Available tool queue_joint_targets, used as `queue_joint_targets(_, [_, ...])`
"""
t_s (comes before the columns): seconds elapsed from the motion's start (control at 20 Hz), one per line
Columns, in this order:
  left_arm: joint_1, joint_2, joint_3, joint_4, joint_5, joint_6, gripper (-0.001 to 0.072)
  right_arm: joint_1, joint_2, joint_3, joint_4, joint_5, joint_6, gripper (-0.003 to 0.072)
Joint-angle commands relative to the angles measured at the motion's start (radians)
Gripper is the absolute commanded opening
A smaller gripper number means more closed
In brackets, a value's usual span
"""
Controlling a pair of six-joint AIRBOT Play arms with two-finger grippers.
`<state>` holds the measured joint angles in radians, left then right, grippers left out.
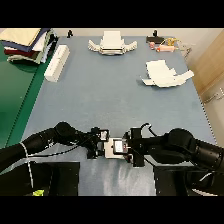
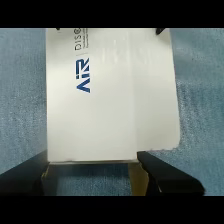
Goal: Fold the box.
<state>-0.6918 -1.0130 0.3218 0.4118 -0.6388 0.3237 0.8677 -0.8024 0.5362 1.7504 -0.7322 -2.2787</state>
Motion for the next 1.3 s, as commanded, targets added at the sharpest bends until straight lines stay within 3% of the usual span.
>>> queue_joint_targets(0.0, [0.0, 0.001, 0.0, 0.0, 0.0, 0.0, 0.0338, 0.0, -0.027, 0.001, 0.003, 0.0, 0.0, 0.065])
queue_joint_targets(0.5, [0.0, 0.001, 0.0, 0.0, 0.0, 0.0, 0.0337, 0.001, -0.038, 0.061, -0.064, 0.001, 0.002, 0.0647])
queue_joint_targets(0.6, [0.0, 0.001, 0.0, 0.0, 0.0, 0.0, 0.0337, 0.0, -0.038, 0.063, -0.1, -0.001, 0.006, 0.0575])
queue_joint_targets(0.7, [0.0, 0.001, 0.0, 0.0, 0.0, 0.0, 0.0337, 0.001, -0.038, 0.063, -0.12, -0.003, 0.04, 0.0575])
queue_joint_targets(1.05, [0.0, 0.001, 0.0, 0.0, 0.0, 0.0, 0.0337, 0.001, -0.038, 0.063, 0.041, -0.086, 0.034, 0.0585])
queue_joint_targets(1.25, [0.0, 0.001, 0.0, 0.0, 0.0, 0.0, 0.0338, 0.001, -0.049, 0.063, 0.037, -0.06, -0.011, 0.0585])
